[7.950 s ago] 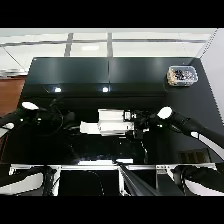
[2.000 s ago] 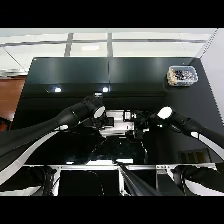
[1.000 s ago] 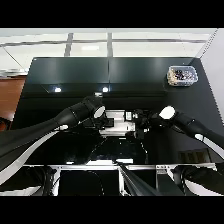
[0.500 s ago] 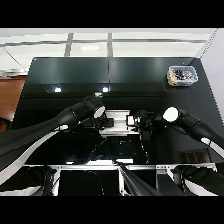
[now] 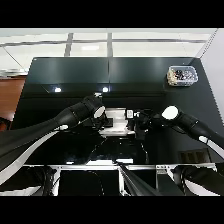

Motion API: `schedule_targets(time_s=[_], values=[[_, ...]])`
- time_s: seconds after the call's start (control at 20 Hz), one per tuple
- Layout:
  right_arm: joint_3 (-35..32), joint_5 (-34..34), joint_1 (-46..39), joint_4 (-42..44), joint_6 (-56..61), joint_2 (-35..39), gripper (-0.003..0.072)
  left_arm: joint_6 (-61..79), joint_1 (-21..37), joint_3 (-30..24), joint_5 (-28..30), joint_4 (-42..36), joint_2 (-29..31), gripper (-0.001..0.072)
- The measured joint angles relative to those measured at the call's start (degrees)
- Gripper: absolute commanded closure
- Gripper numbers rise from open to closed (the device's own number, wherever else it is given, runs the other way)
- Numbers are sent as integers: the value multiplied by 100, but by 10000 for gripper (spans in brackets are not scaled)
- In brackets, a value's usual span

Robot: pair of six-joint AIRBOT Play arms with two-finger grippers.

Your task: Fold the box and place the chain.

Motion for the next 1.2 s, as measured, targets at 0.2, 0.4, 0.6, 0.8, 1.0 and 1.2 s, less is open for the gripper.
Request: schedule_targets(time_s=[0.2,0.4,0.6,0.8,1.0,1.2], values=[[0,-22,63,240,0,-138,556,9,0,0,15,2,0,680],[0,-28,138,391,-2,-197,402,9,0,0,15,0,0,680],[0,-70,173,450,0,-210,314,7,0,0,17,0,0,680],[0,-107,181,472,85,-212,671,0,0,0,22,-4,0,680],[125,229,-131,114,1685,68,672,-7,0,0,35,-9,0,681],[439,1200,-1325,-953,4253,634,672,-7,0,0,15,-9,0,680]])
